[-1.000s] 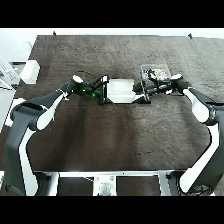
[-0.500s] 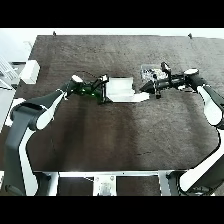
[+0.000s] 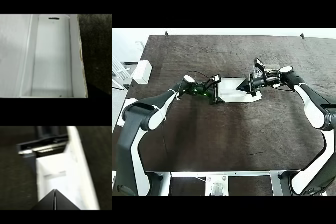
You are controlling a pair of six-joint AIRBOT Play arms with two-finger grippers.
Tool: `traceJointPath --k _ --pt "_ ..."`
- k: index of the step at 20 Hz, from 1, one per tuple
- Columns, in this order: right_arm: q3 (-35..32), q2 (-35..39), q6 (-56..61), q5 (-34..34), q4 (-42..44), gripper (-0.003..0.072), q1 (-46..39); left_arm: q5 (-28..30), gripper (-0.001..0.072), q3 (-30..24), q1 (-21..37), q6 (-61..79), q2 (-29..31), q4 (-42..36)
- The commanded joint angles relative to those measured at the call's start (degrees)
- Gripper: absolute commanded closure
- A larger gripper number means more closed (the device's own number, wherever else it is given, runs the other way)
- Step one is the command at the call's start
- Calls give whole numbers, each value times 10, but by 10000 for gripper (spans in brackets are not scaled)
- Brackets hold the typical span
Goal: Fold the box and place the chain.
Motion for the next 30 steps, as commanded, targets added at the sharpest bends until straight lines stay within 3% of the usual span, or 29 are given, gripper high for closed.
traceJointPath --k 1,9,22,27,30 --pt "17 0 54 -51 -18 679 10 0 361 0 0 0 0 0" --pt "57 -25 141 -121 -80 679 10 0 361 0 0 0 0 0" --pt "67 -48 147 -121 -87 678 13 0 361 0 0 0 0 0" --pt "78 12 137 -98 -89 679 6 0 361 0 0 0 0 0" --pt "48 78 123 -73 -126 679 -6 0 361 0 0 0 0 0"
